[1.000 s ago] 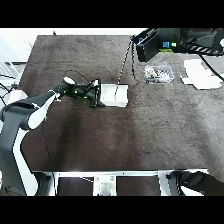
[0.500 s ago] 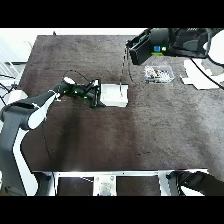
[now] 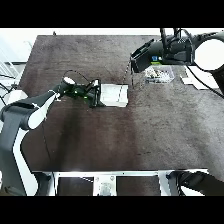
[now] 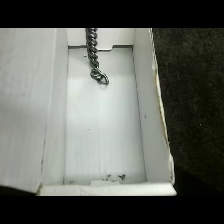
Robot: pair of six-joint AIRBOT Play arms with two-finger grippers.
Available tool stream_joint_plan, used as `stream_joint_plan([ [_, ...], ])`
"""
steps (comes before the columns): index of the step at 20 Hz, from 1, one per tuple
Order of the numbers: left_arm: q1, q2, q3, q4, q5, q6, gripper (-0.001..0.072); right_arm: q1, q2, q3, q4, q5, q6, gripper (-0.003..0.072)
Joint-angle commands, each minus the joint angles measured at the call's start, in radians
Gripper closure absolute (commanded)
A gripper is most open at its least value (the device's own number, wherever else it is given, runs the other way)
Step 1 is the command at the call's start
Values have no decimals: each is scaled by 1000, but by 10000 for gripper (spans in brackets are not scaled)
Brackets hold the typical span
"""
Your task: Fold the box and place the chain.
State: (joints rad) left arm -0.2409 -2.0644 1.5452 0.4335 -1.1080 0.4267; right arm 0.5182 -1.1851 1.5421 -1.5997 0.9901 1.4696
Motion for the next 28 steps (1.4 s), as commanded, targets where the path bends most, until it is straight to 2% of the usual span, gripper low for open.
stream_joint_plan([
  [1, 1, 0, 0, 0, 0, 0, 360, 2, -1, -57, 31, 5, 39, 667],
  [2, 1, 0, 0, 0, 0, 0, 360, 2, -1, -85, 49, -4, 49, 667],
  [5, 1, 0, 0, 0, 0, 0, 360, 11, -2, -187, 140, -164, 79, 667],
  [7, 0, 0, 0, 0, 0, 0, 360, 29, -13, -229, 159, -224, 87, 667],
  [12, 0, 0, 0, 0, 0, 0, 360, 53, -143, -267, 187, -293, 98, 667],
  [17, 0, 0, 0, 0, 0, 0, 360, 51, -292, -278, 182, -292, 97, 666],
  [18, 0, 0, 0, 0, 0, 0, 360, 51, -307, -278, 168, -291, 97, 644],
  [19, 1, 0, 0, 0, 0, 0, 360, 51, -311, -278, 154, -291, 97, 469],
  [20, 0, 0, 0, 0, 0, 0, 360, 51, -304, -277, 138, -283, 97, 211],
  [21, 1, 0, 0, 0, 0, 0, 360, 48, -290, -276, 116, -275, 97, 118],
  [24, 1, 0, 0, 0, 0, 0, 360, 10, -215, -278, 12, -206, 98, 122],
  [28, 1, 0, 0, 0, 0, 0, 360, -164, -183, -293, 1, -206, 101, 122],
])
